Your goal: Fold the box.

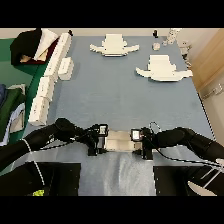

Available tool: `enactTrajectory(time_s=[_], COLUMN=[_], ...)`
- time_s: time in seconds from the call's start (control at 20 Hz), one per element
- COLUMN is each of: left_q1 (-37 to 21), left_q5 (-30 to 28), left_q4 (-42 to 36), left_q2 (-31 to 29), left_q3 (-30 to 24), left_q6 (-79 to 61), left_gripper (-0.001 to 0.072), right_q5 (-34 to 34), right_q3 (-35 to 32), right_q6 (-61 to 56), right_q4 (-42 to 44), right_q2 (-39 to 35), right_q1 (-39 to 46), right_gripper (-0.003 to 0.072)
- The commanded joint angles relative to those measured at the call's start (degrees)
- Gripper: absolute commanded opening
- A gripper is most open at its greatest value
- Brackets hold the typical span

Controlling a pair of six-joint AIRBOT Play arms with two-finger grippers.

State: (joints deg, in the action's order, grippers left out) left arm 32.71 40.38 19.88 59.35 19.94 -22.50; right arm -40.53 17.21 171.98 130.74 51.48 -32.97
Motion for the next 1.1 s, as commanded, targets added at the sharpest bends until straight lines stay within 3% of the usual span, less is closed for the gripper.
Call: enactTrajectory(time_s=[0.0,0.25,1.05], left_q1=[2.0,2.3,3.8], left_q5=[-3.2,-4.0,-4.3], left_q4=[1.1,5.7,4.5], left_q2=[0.3,0.3,0.3], left_q3=[0.0,0.0,0.1], left_q6=[2.4,8.6,7.7], left_gripper=[0.0691,0.0692,0.0691], right_q5=[0.0,0.0,0.0], right_q3=[0.0,0.0,0.0], right_q6=[0.0,0.0,0.0], right_q4=[0.0,0.0,0.0], right_q2=[0.0,0.0,0.0], right_q1=[0.0,0.0,0.0], right_gripper=[0.0511,0.0512,0.0511])
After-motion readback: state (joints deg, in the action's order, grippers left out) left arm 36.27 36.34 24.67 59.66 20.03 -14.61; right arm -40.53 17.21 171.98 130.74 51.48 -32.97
